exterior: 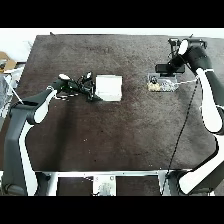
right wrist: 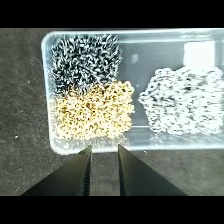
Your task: Fold the box and place the chain.
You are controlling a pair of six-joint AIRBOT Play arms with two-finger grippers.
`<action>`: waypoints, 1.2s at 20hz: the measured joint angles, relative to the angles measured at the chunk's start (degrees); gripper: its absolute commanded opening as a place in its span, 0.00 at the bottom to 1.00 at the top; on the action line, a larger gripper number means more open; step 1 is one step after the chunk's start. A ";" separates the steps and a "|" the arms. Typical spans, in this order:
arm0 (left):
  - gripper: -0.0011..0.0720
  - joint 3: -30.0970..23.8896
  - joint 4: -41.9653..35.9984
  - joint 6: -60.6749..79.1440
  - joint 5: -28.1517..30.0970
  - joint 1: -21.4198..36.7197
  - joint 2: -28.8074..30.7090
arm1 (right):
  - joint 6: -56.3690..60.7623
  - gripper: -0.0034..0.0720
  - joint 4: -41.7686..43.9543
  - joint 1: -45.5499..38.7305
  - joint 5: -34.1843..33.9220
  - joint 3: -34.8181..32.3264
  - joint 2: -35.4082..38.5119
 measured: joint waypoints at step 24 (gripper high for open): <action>0.66 0.00 0.02 -0.02 0.02 0.00 0.00 | -4.31 0.22 8.20 -0.92 0.61 -0.04 -7.50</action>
